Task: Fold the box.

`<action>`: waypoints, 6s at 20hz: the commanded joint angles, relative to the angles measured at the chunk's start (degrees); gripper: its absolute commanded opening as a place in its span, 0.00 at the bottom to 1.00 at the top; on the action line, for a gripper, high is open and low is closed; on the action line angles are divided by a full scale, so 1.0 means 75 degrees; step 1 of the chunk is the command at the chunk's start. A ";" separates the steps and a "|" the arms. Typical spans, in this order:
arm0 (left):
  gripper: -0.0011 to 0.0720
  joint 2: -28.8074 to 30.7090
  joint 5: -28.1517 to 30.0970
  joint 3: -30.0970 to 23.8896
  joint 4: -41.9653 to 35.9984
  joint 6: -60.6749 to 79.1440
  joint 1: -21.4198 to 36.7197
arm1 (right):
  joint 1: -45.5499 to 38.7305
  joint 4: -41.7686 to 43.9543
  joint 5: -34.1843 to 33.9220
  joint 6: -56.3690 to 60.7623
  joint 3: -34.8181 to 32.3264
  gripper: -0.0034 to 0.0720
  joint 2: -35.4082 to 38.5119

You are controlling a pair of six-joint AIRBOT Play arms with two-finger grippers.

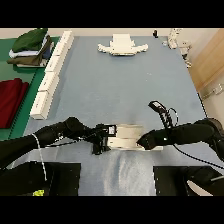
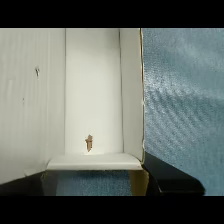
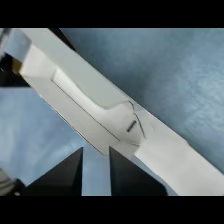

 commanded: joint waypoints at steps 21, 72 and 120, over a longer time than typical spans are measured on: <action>0.71 -0.0003 0.0006 0.0006 0.0000 0.0000 -0.0003 | 0.0417 0.1105 0.3416 0.0930 0.0201 0.30 -0.3034; 0.71 -0.0003 0.0006 0.0006 0.0000 0.0000 -0.0003 | 0.1046 -0.1504 0.2127 -0.6612 -0.0863 0.15 -0.0848; 0.71 -0.0003 0.0006 0.0006 0.0000 0.0000 -0.0003 | -0.4310 -0.1413 -0.1408 0.1472 -0.0662 0.05 -0.1157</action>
